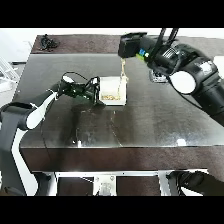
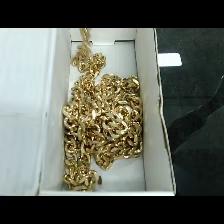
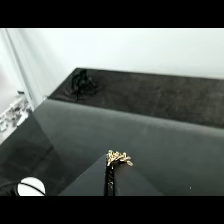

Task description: Fold the box and place the chain.

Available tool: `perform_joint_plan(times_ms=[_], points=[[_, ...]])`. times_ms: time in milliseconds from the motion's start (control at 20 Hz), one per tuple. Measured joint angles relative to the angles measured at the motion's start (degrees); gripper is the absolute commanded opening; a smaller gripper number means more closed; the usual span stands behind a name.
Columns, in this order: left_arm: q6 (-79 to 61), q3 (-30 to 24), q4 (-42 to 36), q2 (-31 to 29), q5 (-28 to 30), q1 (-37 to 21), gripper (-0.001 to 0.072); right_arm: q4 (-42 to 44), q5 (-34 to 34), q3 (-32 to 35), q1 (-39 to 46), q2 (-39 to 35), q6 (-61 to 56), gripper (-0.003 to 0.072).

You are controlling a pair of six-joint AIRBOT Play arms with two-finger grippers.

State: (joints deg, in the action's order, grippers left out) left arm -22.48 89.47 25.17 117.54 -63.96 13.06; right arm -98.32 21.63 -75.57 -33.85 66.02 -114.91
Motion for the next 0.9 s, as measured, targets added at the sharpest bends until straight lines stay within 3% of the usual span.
perform_joint_plan(times_ms=[350, 700, 750, 800, 850, 900], points=[[0.0, 0.0, 0.0, 0.0, 0.0, 0.0, 0.0459, 1.5, -1.1, 7.6, 0.4, 4.3, -0.9, 0.0009], [0.0, 0.0, 0.0, 0.0, 0.0, 0.0, 0.0459, 1.7, -1.5, 9.2, 0.8, 14.2, 0.9, 0.0025], [0.0, 0.0, 0.0, 0.0, 0.0, 0.0, 0.0459, 1.7, -1.1, 9.2, 0.8, 15.0, 2.1, 0.0184], [0.0, 0.0, 0.0, 0.0, 0.0, 0.0, 0.0459, 1.7, -0.5, 9.2, 0.8, 15.4, 3.5, 0.0405], [0.0, 0.0, 0.0, 0.0, 0.0, 0.0, 0.0459, 1.7, 0.5, 9.2, 0.8, 15.5, 5.5, 0.0415], [0.0, 0.0, 0.0, 0.0, 0.0, 0.0, 0.0459, 1.7, 1.7, 9.2, 0.8, 15.3, 7.4, 0.0372]])
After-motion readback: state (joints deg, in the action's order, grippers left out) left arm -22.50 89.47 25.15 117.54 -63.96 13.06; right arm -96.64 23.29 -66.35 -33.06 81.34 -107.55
